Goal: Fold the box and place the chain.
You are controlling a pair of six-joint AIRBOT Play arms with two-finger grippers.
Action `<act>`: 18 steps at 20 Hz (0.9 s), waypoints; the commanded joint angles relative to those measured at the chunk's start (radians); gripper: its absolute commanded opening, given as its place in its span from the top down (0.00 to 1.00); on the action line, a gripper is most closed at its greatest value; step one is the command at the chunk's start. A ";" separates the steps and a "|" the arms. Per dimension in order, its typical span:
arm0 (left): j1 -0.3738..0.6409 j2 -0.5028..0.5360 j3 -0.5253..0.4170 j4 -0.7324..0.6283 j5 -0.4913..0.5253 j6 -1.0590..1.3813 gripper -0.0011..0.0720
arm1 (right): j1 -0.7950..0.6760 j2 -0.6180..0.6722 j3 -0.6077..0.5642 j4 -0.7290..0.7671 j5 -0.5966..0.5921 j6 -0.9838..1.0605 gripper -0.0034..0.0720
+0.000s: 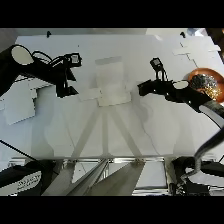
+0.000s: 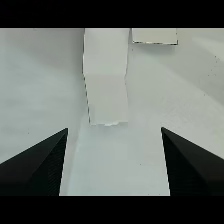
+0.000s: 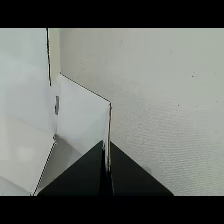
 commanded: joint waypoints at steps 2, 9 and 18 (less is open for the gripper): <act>0.000 0.000 0.001 -0.032 -0.052 -0.024 0.10 | 0.001 0.001 0.000 -0.008 0.001 0.000 0.94; 0.000 -0.001 0.001 -0.255 -0.082 -0.033 0.10 | 0.001 0.001 0.000 -0.008 0.001 0.000 0.94; 0.027 -0.095 0.008 -0.338 -0.124 -0.034 0.10 | 0.001 0.001 0.000 -0.008 0.001 0.000 0.94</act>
